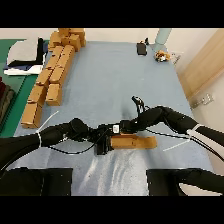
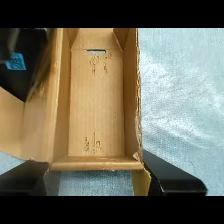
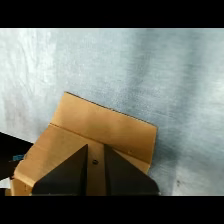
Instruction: Fold the box.
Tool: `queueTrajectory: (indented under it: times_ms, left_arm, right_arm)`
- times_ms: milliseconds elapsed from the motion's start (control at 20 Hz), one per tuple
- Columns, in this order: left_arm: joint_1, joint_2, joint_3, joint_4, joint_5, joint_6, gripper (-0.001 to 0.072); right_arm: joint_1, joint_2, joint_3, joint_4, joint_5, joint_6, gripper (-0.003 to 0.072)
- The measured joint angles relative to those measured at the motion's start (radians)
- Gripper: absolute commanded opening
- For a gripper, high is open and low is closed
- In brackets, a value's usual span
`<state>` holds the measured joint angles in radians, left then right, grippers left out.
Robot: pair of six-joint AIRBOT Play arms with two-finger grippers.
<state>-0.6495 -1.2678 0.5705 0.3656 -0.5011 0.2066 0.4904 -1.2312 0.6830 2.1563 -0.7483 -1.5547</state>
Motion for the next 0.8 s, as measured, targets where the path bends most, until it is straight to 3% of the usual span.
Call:
queueTrajectory:
  times_ms: [350, 550, 800]
  left_arm:
    - [0.000, 0.000, 0.000, 0.002, 0.001, 0.006, 0.0523]
    - [0.000, 0.000, 0.000, 0.002, 0.001, 0.005, 0.0523]
    - [0.000, 0.000, 0.000, 0.001, 0.001, 0.003, 0.0523]
  right_arm:
    - [0.002, 0.048, 0.004, -0.015, 0.012, -0.069, 0.0157]
    - [0.003, 0.201, 0.008, -0.071, -0.060, -0.121, 0.0158]
    - [0.002, 0.456, -0.032, -0.225, -0.243, -0.177, 0.0161]
